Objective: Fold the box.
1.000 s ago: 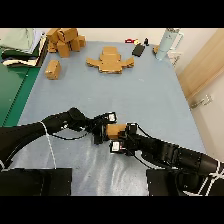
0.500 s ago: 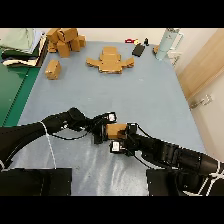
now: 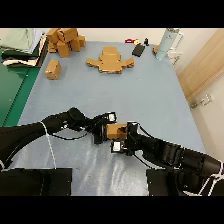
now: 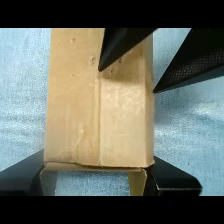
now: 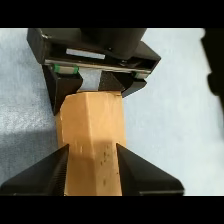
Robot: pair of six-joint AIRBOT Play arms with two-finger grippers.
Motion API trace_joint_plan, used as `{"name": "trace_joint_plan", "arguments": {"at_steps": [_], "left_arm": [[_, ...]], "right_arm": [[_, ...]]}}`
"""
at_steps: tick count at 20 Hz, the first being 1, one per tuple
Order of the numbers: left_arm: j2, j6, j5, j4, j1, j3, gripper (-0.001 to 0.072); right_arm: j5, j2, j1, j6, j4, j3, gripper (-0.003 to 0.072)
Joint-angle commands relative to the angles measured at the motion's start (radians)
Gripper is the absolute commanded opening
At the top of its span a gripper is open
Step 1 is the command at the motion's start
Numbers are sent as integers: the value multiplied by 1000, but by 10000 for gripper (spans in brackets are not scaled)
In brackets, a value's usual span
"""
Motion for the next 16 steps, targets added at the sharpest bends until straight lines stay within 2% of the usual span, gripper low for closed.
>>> {"name": "trace_joint_plan", "arguments": {"at_steps": [1, 4, 6, 8, 10, 16], "left_arm": [[0, 0, 0, 0, 1, 1, 464], [0, 0, 0, 0, 1, 1, 463], [0, 0, 0, 0, 1, 1, 463], [0, 0, 0, 0, 1, 1, 463], [0, 0, 0, 0, 1, 1, 464], [0, 0, 0, 0, 1, 1, 463]], "right_arm": [[16, -32, -2, 0, 0, 0, 465], [23, -42, -2, 0, -3, 0, 457], [23, -42, -2, 0, -18, 1, 362], [23, -42, -2, 0, -23, 2, 359], [22, -42, -2, 0, -26, 2, 261], [22, -29, -2, 0, -26, 2, 261]]}}
